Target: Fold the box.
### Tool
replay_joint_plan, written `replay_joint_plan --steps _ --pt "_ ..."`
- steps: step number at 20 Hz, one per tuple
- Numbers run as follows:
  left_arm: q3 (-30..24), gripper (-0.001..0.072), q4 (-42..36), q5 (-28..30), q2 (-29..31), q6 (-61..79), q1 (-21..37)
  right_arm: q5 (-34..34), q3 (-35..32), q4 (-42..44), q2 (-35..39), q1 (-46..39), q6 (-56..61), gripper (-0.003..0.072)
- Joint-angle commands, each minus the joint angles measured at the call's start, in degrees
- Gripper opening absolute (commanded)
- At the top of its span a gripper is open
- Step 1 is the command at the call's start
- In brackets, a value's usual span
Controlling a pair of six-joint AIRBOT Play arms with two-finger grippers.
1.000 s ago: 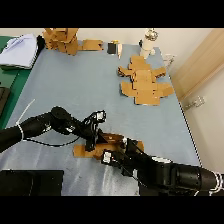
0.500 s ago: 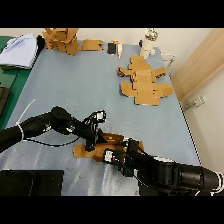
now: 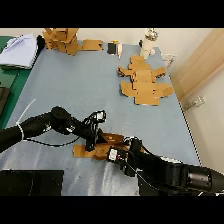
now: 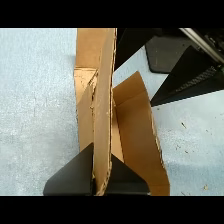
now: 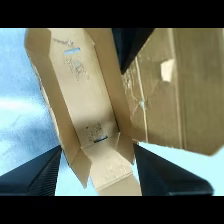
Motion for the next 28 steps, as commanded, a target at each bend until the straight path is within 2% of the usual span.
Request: replay_joint_plan --steps 1,5,9,14,17,19,21,25,28 --pt "0.0 0.0016 0.0 0.0 0.0 0.0 0.0 -0.7 -1.0 0.7 2.1 -0.6 0.1 0.0707" --pt "0.0 0.0016 0.0 0.0 0.0 0.0 0.0 0.9 -1.0 3.5 3.4 -5.0 -4.7 0.0708" --pt "0.0 0.0016 0.0 0.0 0.0 0.0 0.0 4.9 -1.0 12.9 3.5 -13.4 -19.8 0.0708" --pt "0.0 0.0016 0.0 0.0 0.0 0.0 0.0 6.8 -1.0 37.7 2.6 -29.2 -52.5 0.0708" --pt "0.0 0.0016 0.0 0.0 0.0 0.0 0.0 4.9 -1.0 52.7 -1.2 -38.9 -69.7 0.0708" --pt "0.0 0.0015 0.0 0.0 0.0 0.0 0.0 2.8 -0.7 58.9 -4.8 -42.7 -77.6 0.0708" --pt "0.0 0.0016 0.0 0.0 0.0 0.0 0.0 2.1 -0.2 62.1 -8.5 -44.1 -82.7 0.0708" --pt "0.0 0.0016 0.0 0.0 0.0 0.0 0.0 2.1 0.4 62.8 -14.5 -44.1 -84.7 0.0707" --pt "0.0 0.0016 0.0 0.0 0.0 0.0 0.0 2.1 0.4 63.0 -15.4 -44.1 -84.5 0.0706"
